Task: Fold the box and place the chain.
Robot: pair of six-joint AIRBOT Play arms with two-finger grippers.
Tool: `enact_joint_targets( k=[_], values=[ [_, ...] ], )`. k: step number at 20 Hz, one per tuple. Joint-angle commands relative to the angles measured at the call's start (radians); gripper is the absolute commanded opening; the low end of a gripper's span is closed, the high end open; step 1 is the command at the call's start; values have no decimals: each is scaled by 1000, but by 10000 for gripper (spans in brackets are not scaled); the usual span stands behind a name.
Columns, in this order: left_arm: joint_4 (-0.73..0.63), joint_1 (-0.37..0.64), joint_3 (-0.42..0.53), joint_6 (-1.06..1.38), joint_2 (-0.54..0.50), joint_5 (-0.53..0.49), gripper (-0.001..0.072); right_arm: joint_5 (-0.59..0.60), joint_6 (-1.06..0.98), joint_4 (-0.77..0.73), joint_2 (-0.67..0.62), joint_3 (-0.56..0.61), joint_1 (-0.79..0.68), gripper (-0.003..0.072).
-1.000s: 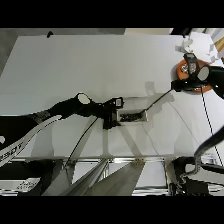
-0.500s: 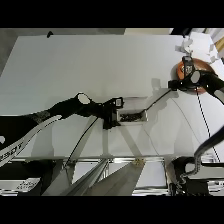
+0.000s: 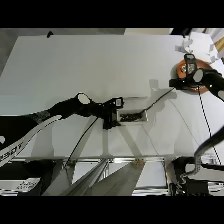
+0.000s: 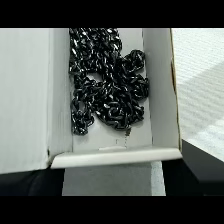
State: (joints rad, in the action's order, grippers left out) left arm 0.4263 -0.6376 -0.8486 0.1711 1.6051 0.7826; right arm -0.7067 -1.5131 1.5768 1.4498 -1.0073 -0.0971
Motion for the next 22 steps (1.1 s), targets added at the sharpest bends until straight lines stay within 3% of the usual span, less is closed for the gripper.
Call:
enact_joint_targets(
  k=[1,4,9,16,22],
  values=[
    [0,0,0,0,-1,0,207,-186,61,-3,-132,0,33,13],
    [0,0,0,0,-1,0,207,-349,86,-15,-260,2,121,14],
    [0,0,0,0,-1,0,207,-453,80,-107,-455,8,353,14],
    [0,0,0,0,-1,0,207,-469,-68,-122,-668,8,627,14],
    [0,0,0,0,-1,0,207,-424,-77,-253,-716,8,719,14]
  ],
)
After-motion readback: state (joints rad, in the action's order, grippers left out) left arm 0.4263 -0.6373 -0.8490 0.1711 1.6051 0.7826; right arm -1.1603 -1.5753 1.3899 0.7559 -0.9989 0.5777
